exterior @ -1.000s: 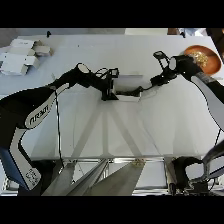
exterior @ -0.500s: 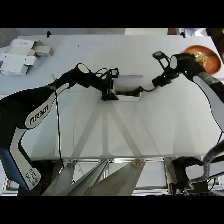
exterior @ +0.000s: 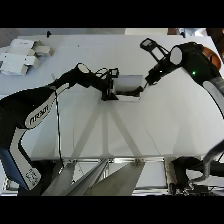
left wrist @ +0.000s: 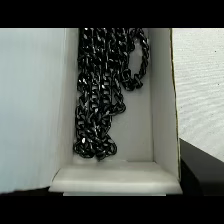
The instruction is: Fold the box and place the chain.
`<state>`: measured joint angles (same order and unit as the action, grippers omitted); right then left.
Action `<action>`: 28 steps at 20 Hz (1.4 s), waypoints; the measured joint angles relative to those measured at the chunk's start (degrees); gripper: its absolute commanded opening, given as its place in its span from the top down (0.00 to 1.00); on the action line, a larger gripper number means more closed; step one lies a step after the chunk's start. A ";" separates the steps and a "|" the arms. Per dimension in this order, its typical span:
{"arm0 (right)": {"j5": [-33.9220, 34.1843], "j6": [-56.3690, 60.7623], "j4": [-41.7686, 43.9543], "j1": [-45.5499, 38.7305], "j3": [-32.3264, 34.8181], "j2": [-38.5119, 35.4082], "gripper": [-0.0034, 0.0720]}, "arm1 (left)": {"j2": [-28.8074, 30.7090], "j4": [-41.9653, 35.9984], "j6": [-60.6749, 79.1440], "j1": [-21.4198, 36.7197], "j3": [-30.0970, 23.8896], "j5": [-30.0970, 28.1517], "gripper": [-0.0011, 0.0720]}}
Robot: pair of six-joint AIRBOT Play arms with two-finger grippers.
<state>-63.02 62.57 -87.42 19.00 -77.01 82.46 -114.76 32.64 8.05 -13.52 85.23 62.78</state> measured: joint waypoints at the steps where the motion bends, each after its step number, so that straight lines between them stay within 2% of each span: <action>1: -0.37 -1.42 1.55 0.96 0.00 -0.44 0.94 | 0.02 0.00 0.00 0.00 0.00 0.02 0.47; 7: -0.94 -8.50 11.67 5.75 0.00 -1.36 0.94 | 0.02 0.00 0.00 0.00 0.00 0.02 0.47; 12: -0.72 -11.23 15.34 8.94 0.00 -1.46 0.94 | 0.00 0.00 0.00 0.00 0.00 0.02 0.47; 20: 4.44 -11.76 11.72 10.05 0.00 -0.72 0.94 | 0.02 0.00 0.00 0.00 0.00 0.02 0.47; 26: 5.38 -10.49 8.70 10.10 0.00 5.18 0.93 | 0.02 0.00 0.00 0.00 0.00 0.00 0.47; 27: 5.29 -10.29 8.46 10.08 0.00 6.19 0.81 | 0.00 0.00 0.00 0.00 0.00 0.02 0.47; 28: 5.31 -9.99 8.33 10.08 0.00 6.88 0.58 | 0.02 0.00 0.00 0.00 0.00 0.02 0.47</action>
<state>-57.71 52.58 -79.09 29.08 -77.01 89.34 -114.74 32.64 8.05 -13.52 85.23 62.81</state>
